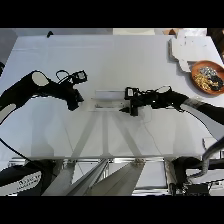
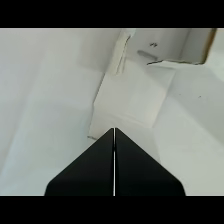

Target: Fold the box and place the chain.

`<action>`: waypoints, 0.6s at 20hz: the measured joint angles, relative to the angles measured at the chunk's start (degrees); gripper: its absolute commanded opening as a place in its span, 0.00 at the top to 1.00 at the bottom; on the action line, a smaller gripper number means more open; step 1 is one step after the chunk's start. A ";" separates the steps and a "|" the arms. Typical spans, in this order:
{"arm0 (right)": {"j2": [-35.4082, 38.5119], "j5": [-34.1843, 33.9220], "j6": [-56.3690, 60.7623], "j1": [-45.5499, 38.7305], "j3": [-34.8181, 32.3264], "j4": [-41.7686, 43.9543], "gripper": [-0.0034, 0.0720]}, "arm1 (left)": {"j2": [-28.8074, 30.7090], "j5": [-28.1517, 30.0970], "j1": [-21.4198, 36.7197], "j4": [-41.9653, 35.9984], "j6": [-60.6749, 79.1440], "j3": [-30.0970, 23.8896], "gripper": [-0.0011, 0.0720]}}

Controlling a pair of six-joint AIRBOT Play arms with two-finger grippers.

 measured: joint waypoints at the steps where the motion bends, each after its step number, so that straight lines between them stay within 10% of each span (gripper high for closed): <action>1: 0.00 0.02 0.00 0.02 0.00 0.00 0.32 | -0.52 0.39 -0.09 1.29 -1.20 0.00 0.97; 12: 0.00 0.02 0.00 0.00 0.00 0.00 0.32 | -3.28 0.35 -0.33 10.93 -7.58 -0.02 0.97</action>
